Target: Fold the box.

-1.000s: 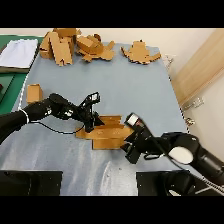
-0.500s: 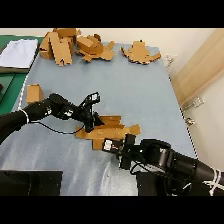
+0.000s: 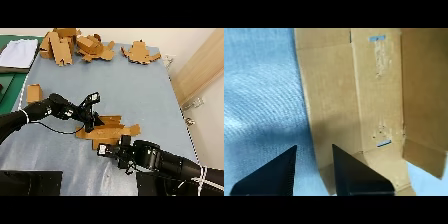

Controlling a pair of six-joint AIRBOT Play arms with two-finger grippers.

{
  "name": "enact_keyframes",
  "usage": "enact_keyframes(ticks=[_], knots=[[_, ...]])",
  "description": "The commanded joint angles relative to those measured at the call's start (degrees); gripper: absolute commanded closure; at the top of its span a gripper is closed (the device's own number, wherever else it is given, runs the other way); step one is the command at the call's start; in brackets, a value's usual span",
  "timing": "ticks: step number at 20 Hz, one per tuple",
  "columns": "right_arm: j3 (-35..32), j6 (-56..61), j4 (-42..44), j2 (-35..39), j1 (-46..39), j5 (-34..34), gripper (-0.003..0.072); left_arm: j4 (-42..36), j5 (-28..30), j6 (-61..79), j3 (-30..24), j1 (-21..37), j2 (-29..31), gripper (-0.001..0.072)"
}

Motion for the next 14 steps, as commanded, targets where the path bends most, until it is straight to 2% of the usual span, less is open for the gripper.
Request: enact_keyframes(ticks=[1, 14], knots=[[-0.02, 4.31, -5.97, -0.61, 0.09, -2.49, 0.0342, 0.02, -0.04, 0.02, 0.04, 0.02, -0.02, 0.0696], [0.04, 7.85, -9.22, -1.99, -0.72, -3.76, 0.0342, 0.02, -0.02, 0.02, 0.04, 0.02, -0.04, 0.0696]])
